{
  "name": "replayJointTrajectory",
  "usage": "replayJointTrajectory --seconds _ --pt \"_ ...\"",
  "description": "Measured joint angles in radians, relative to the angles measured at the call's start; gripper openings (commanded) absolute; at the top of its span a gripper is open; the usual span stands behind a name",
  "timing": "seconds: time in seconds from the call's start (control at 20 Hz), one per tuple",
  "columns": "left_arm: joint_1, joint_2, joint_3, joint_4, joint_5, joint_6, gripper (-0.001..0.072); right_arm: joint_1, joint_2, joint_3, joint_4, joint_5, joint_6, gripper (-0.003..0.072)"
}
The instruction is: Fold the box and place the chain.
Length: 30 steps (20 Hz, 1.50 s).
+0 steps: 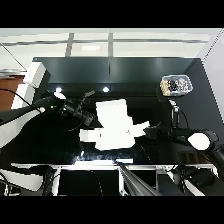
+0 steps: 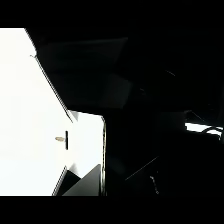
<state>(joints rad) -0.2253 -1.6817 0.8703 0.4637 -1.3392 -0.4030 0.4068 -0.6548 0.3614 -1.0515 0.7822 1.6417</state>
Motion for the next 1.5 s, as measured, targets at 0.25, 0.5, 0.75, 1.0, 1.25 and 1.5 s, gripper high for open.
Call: replayJointTrajectory --seconds 0.25,0.5,0.75,1.0,1.25,1.5 --pt "0.0 0.0 0.0 0.003 0.014 0.0 0.0129 0.0 0.0 0.0 -0.001 0.006 0.0 0.0028" --pt "-0.036 -0.001 0.001 0.055 0.02 0.0 0.0029 0.0 0.0 0.0 -0.006 0.007 -0.003 0.0028" --pt "-0.063 -0.001 0.013 0.105 0.042 -0.005 0.0027 0.0 0.0 0.0 -0.005 0.006 0.0 0.0317" --pt "-0.055 0.004 0.056 0.132 0.026 -0.019 0.0027 -0.022 0.0 0.035 -0.055 0.053 0.0 0.0554" --pt "-0.047 0.043 0.128 0.158 0.001 -0.023 0.0025 -0.082 0.002 0.195 -0.297 0.225 -0.041 0.0554" --pt "-0.046 0.132 0.158 0.215 -0.005 0.01 0.0027 -0.101 0.003 0.293 -0.556 0.255 -0.108 0.0526"
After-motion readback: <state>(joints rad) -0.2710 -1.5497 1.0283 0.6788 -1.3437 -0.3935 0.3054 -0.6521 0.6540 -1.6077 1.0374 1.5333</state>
